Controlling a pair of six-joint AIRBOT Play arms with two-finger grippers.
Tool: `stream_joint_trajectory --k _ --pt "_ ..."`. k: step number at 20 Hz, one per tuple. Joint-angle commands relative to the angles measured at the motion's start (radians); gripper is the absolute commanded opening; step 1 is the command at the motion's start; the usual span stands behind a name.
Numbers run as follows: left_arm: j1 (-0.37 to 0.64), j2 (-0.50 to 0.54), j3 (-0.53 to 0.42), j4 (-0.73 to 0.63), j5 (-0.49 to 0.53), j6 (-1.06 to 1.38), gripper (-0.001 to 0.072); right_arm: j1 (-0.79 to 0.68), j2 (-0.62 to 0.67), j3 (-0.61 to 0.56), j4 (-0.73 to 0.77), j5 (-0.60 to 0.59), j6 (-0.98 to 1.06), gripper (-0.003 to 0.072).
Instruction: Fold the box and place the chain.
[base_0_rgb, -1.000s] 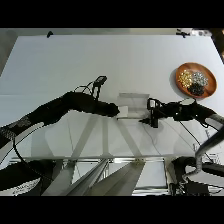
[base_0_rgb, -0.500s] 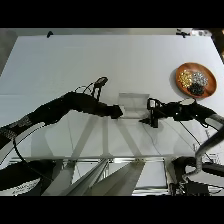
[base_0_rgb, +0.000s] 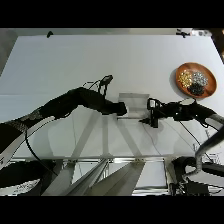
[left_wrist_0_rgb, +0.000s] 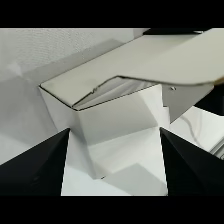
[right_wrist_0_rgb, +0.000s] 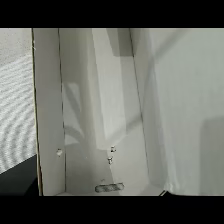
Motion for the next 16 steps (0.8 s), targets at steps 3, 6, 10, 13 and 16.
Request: stream_joint_trajectory --k 3,6,10,13,16 --pt "-0.019 -0.025 0.024 0.112 0.046 -0.163 0.0623 0.0 0.0 0.0 0.0 0.0 0.0 0.0335" --pt "-0.044 -0.047 0.045 0.13 0.05 -0.259 0.0621 0.0 0.0 0.0 0.0 0.0 0.0 0.0335" --pt "-0.076 -0.088 0.154 0.332 0.126 -0.453 0.0556 0.0 0.0 0.0 0.0 0.0 0.001 0.0335" --pt "-0.093 -0.12 0.193 0.349 0.151 -0.534 0.0556 0.0 0.0 0.0 0.0 0.001 0.001 0.0335" --pt "-0.109 -0.159 0.228 0.353 0.193 -0.566 0.0553 0.0 0.0 0.0 0.0 0.0 0.0 0.0335"
